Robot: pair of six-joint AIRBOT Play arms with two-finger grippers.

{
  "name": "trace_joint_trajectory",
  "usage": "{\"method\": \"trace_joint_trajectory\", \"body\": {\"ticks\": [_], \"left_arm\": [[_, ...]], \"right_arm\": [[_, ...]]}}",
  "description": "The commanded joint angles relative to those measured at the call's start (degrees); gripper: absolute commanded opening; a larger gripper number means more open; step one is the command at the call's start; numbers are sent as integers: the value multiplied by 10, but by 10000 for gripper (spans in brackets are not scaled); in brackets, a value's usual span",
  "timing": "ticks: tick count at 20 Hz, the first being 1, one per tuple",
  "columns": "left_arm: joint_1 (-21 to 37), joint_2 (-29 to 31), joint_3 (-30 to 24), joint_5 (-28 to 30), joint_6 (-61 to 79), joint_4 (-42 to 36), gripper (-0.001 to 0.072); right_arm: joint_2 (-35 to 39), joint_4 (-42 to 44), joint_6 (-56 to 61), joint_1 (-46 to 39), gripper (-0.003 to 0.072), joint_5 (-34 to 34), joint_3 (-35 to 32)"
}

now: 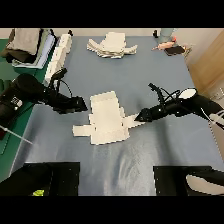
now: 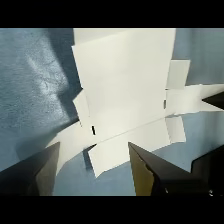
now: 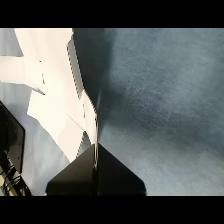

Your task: Fold the box.

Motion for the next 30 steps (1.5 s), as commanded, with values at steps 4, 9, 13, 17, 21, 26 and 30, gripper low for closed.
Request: {"method": "trace_joint_trajectory", "body": {"ticks": [4, 9, 13, 17, 21, 26, 30], "left_arm": [[14, -118, 0, 73, 78, -44, 661], [14, -246, 49, 76, 184, -136, 661], [14, -291, 85, 41, 230, -147, 660], [21, -292, 85, -50, 299, -161, 641], [47, -292, 85, -100, 348, -174, 294], [68, -292, 85, -110, 407, -245, 296], [55, -292, 83, -113, 434, -256, 107]], "right_arm": [[71, 0, -14, 50, 1, -63, -46], [71, 1, -14, 85, 1, -66, -46], [71, 1, -10, 90, 1, -65, -46], [71, -4, -10, 89, 1, -75, -46], [71, -13, -3, 89, 1, -79, -46], [71, -14, 1, 89, 1, -80, -46], [71, -14, 1, 89, 1, -80, -46]]}}
